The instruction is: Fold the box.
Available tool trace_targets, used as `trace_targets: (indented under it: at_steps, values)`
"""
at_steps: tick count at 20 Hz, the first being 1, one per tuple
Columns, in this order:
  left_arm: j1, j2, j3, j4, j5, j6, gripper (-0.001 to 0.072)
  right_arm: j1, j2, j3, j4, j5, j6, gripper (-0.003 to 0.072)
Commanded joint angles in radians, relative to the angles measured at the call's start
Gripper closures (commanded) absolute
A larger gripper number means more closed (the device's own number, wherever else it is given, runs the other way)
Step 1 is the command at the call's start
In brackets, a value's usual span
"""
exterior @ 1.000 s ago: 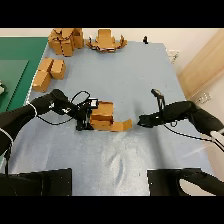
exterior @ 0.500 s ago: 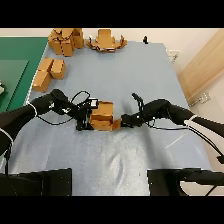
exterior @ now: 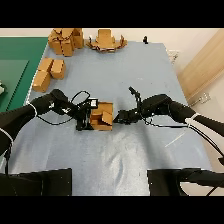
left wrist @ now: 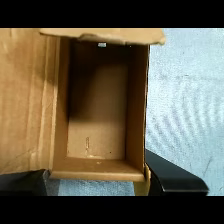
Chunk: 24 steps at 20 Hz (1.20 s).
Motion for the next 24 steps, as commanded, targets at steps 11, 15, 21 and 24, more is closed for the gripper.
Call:
trace_targets:
  at_steps: [11,15,21,24]
  values:
    - [0.000,0.000,0.001,-0.002,-0.002,-0.001,0.0692,0.065,-0.060,0.103,-0.145,0.042,0.285,0.0324]
    - [0.000,0.000,0.001,-0.001,-0.002,-0.001,0.0692,0.146,-0.084,0.208,-0.391,0.029,0.582,0.0309]
    - [0.000,0.000,0.001,-0.001,-0.002,-0.001,0.0692,0.216,-0.109,0.286,-0.579,-0.086,0.863,0.0309]
    - [0.000,0.000,0.001,-0.001,-0.002,-0.001,0.0692,0.219,-0.104,0.294,-0.598,-0.098,0.865,0.0308]
